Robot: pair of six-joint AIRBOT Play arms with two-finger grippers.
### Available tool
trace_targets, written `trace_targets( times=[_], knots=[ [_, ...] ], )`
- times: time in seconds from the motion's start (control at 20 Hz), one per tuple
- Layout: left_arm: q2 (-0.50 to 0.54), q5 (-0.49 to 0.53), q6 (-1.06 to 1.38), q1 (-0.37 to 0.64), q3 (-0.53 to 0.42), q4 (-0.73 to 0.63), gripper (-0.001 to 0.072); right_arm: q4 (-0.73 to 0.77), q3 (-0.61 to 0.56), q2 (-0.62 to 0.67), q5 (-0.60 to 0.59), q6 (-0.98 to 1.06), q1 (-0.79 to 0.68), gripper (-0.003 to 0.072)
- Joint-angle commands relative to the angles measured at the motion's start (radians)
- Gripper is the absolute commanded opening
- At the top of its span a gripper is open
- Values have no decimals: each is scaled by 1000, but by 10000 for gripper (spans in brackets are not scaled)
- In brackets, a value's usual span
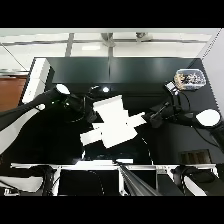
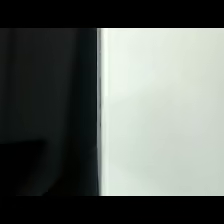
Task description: Fold the box and place the chain.
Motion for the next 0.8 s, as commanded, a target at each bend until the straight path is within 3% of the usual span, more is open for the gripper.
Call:
trace_targets(
  times=[0.0, 0.2, 0.4, 0.75],
  knots=[
    [89, 251, 171, -104, 0, 64, 24, -182, 42, -3, 101, -63, 0, 707],
    [80, 261, 438, -170, 0, 109, 25, -182, -42, -5, 42, -135, 101, 708],
    [63, 264, 430, -172, 0, 113, 26, -183, -81, -24, 14, -283, 221, 706],
    [47, 286, 434, -172, 0, 113, 25, -170, -85, -159, 13, -419, 245, 706]
  ],
)
